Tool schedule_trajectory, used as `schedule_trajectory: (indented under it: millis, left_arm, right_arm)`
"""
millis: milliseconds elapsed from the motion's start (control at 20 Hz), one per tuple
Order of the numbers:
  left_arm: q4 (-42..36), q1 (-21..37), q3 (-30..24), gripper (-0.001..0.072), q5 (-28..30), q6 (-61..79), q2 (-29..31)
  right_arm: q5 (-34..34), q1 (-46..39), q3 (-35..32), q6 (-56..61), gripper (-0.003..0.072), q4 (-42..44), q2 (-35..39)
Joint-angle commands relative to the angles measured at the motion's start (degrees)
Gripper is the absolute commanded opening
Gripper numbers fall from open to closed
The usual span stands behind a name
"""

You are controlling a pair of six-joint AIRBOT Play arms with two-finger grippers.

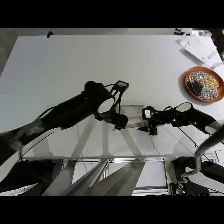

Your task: Fold the box and place the chain.

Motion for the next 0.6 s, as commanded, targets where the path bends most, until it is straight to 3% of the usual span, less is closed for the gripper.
schedule_trajectory:
  millis: [0,150,250,400,550]
  left_arm:
    - [6.0,-0.6,-0.6,0.0636,-1.3,18.5,8.0]
    - [6.3,-0.5,-6.2,0.0636,-0.3,37.8,14.7]
    - [3.1,-0.3,-13.2,0.0637,4.1,51.6,19.3]
    - [-8.0,3.8,-26.5,0.0645,18.6,68.9,23.6]
    - [-24.9,10.1,-35.3,0.0679,32.7,83.9,22.4]
  right_arm:
    - [0.1,0.0,0.0,0.0,0.0444,0.0,0.0]
    - [0.1,0.0,0.0,0.0,0.0444,0.0,0.0]
    - [0.1,0.0,0.0,0.0,0.0444,0.0,0.0]
    - [0.1,0.0,0.0,0.0,0.0444,0.0,0.0]
    - [0.1,0.0,0.0,0.0,0.0444,0.0,0.0]
